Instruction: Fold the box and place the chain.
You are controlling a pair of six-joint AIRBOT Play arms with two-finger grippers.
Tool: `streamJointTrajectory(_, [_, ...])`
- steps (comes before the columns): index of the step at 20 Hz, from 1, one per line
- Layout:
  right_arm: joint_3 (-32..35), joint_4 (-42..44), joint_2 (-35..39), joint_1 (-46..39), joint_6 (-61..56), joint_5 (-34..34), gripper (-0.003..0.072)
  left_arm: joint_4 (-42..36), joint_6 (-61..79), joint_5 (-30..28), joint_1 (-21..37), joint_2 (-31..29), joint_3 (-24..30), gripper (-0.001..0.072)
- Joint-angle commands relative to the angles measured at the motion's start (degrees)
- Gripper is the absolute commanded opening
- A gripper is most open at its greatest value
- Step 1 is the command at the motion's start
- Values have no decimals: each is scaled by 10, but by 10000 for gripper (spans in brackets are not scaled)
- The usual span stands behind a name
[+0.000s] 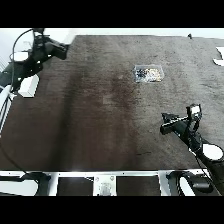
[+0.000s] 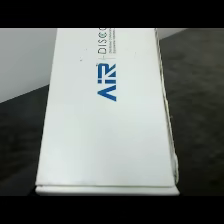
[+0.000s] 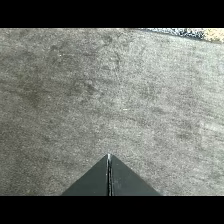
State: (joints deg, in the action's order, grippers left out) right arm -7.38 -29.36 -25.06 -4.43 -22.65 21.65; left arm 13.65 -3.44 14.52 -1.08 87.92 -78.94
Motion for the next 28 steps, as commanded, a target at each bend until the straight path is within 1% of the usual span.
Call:
streamJointTrajectory(1, [0,0,0,0,6,-3,0,2,-72,-82,42,-10,51,18])
streamJointTrajectory(4, [0,0,0,0,6,-2,0,2,-86,-80,70,30,56,18])
streamJointTrajectory(7, [0,0,0,0,6,-2,0,2,-86,-81,75,76,56,18])
streamJointTrajectory(8, [0,0,0,0,6,-2,0,2,-86,-85,75,89,56,18])
streamJointTrajectory(11, [0,0,0,0,6,-2,0,-4,-87,-129,75,120,55,18])
streamJointTrajectory(12, [0,0,0,0,6,-2,0,-4,-87,-131,75,130,53,17])
streamJointTrajectory(16, [0,0,0,0,6,-2,0,-4,-85,-138,75,171,21,17])
streamJointTrajectory(20, [0,0,0,0,6,-2,0,1,-80,-157,78,189,0,17])
streamJointTrajectory(22, [0,0,0,0,6,-2,0,3,-81,-141,96,191,-1,16])
streamJointTrajectory(25, [0,0,0,0,6,-2,0,2,-82,-77,135,192,-1,17])
streamJointTrajectory(28, [0,0,0,0,6,-2,0,2,-81,-41,145,195,-1,18])
